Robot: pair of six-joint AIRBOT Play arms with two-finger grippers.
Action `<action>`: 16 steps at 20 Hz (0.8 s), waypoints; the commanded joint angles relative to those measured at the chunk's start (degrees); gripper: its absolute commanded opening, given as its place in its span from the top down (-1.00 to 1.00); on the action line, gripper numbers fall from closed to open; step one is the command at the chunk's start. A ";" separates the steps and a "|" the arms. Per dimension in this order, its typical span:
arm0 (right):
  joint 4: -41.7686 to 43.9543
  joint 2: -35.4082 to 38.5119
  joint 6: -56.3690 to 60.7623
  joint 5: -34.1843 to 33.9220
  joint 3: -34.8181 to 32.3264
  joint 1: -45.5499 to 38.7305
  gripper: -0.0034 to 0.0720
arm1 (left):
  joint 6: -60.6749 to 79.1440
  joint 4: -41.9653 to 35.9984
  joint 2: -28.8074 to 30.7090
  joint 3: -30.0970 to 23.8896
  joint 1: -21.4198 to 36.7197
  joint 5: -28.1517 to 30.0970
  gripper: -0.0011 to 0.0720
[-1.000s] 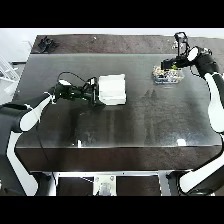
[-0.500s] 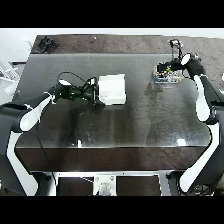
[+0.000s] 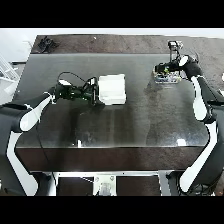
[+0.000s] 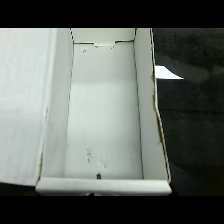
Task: Fold the box and place the chain.
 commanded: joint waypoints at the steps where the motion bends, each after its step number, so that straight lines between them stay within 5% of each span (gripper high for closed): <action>1: -1.79 2.14 -0.02 0.66 0.28 0.66 0.89 | 0.00 0.00 0.00 -0.02 0.04 0.02 0.00; 16: -14.25 24.48 2.56 11.47 0.28 6.73 0.89 | 0.00 -0.02 0.00 -0.02 0.04 0.00 0.00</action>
